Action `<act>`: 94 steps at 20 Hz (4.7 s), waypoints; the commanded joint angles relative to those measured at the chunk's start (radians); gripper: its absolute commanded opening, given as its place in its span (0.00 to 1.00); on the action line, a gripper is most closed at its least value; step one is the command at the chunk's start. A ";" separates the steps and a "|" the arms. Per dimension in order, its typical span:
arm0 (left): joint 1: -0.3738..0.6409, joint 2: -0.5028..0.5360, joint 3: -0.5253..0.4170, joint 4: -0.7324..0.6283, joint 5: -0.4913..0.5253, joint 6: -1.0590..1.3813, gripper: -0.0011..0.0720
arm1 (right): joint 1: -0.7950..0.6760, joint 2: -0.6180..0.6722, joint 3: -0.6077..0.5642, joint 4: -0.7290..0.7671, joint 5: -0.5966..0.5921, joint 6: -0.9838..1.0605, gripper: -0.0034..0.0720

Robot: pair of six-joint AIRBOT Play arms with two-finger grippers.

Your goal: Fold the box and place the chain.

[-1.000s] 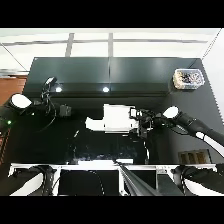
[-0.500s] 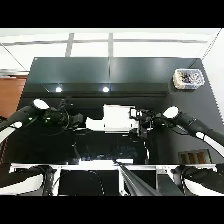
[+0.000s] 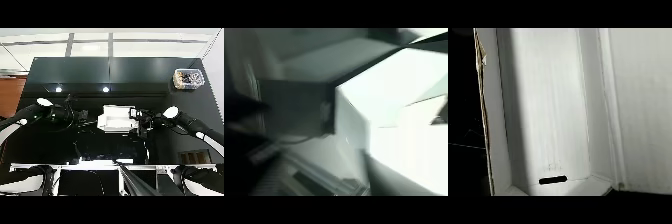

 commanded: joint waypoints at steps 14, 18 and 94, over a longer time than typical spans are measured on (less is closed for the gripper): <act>-0.130 -0.001 0.194 0.070 -0.103 -0.062 0.64 | 0.000 -0.001 0.000 0.000 0.000 0.000 0.27; -0.168 -0.001 0.220 0.154 -0.096 -0.135 0.64 | 0.000 -0.001 0.000 0.000 0.000 0.000 0.27; -0.656 -0.169 0.539 1.038 -0.076 -1.318 0.05 | -0.002 0.150 0.001 -0.243 0.027 0.250 0.92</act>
